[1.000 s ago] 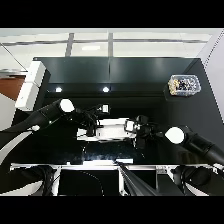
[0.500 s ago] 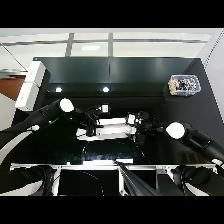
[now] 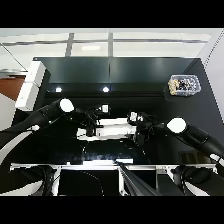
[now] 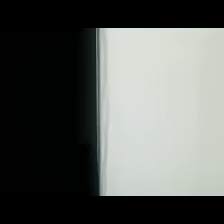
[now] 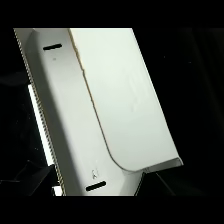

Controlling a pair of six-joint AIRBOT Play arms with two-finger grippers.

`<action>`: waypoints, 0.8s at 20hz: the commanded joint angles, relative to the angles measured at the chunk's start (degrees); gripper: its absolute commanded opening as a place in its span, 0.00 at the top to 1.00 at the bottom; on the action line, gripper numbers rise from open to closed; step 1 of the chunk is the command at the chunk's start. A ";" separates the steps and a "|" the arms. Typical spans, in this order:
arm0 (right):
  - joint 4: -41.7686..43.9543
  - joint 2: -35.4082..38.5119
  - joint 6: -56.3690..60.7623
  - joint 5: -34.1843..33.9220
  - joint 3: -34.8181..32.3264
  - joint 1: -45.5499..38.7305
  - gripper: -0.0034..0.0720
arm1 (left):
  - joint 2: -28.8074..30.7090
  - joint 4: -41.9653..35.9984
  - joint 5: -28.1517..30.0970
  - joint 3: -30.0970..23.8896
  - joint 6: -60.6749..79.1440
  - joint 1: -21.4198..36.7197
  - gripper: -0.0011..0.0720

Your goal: Fold the box and place the chain.

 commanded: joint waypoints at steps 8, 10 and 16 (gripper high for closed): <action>4.55 -4.85 -10.49 4.15 0.00 -0.94 0.03 | 0.13 0.02 0.09 0.00 0.02 0.00 0.95; 4.57 -6.67 -13.97 4.11 0.00 -0.94 0.03 | 0.13 0.02 0.09 0.00 0.02 0.00 0.95; 6.71 -11.26 -18.51 0.96 0.00 -0.87 0.03 | 0.13 0.00 0.09 0.00 0.02 0.00 0.95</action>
